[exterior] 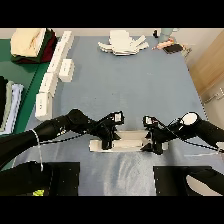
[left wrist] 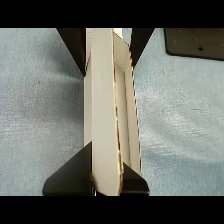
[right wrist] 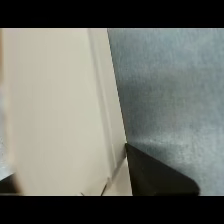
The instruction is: Fold the box.
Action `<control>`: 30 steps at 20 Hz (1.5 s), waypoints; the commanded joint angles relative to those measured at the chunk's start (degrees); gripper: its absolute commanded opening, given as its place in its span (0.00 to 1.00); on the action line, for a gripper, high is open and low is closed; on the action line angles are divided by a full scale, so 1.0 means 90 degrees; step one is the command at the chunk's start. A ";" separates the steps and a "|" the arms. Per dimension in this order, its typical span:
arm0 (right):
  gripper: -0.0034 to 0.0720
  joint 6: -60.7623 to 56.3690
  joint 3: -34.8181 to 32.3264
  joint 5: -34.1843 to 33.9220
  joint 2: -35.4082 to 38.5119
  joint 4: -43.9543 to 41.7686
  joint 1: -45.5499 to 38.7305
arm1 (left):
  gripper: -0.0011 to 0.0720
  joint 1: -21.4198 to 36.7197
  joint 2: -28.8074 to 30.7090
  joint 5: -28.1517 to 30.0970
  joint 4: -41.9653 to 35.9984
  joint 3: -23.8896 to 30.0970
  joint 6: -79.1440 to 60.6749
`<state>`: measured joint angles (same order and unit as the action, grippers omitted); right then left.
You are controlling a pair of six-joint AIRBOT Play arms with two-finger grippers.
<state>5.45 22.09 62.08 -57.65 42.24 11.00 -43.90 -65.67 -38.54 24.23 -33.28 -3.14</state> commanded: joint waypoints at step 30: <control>0.97 0.0066 -0.0197 -0.0032 0.0503 0.0044 0.0221 | 0.04 -0.0005 0.0005 -0.0002 0.0000 0.0000 -0.0002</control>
<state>6.07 20.99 62.04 -53.17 42.83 12.69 -43.94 -65.67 -38.59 24.23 -33.28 -3.14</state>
